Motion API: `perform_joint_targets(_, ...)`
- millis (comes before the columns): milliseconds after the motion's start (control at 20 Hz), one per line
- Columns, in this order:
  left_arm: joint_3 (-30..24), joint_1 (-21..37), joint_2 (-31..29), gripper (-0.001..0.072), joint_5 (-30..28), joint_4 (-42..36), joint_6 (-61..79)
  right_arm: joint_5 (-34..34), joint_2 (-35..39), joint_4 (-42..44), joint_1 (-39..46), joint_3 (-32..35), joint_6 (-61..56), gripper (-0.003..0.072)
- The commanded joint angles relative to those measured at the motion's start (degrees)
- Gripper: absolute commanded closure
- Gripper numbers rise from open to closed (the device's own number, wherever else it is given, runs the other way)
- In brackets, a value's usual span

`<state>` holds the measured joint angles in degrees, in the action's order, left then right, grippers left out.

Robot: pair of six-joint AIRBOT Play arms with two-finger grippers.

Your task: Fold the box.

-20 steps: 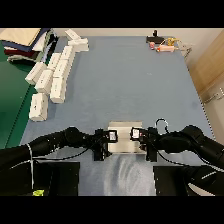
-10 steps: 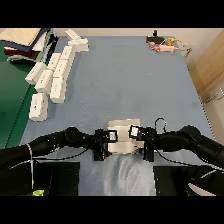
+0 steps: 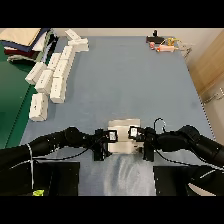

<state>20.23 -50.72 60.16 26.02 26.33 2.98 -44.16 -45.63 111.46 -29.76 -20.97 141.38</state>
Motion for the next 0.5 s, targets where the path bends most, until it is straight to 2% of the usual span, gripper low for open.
perform_joint_targets(0, 0.0, 0.0, 0.0, 0.0189, 0.0, 0.0, 0.0, -3.6, 0.0, -2.6, 0.0, -0.9, -3.9, 0.0515)
perform_joint_targets(50, 0.0, 0.0, 0.0, 0.0189, 0.0, 0.0, 0.0, -5.3, 0.0, -4.7, 0.0, -1.8, -7.6, 0.0548)
perform_joint_targets(100, 0.0, 0.0, 0.0, 0.0189, 0.0, 0.0, 0.0, -7.0, 0.0, -7.0, 0.0, -2.7, -11.0, 0.0637)
perform_joint_targets(150, 0.0, 0.0, 0.0, 0.0189, 0.0, 0.0, 0.0, -8.7, 0.0, -9.5, 0.0, -3.8, -14.3, 0.0682)
perform_joint_targets(350, 0.0, 0.0, 0.0, 0.0189, 0.0, 0.0, 0.0, -16.6, 0.2, -19.9, 0.0, -8.3, -27.8, 0.0682)
perform_joint_targets(450, 0.0, 0.0, 0.0, 0.0189, 0.0, 0.0, 0.0, -19.3, 1.7, -27.9, 0.1, -9.8, -39.2, 0.0682)
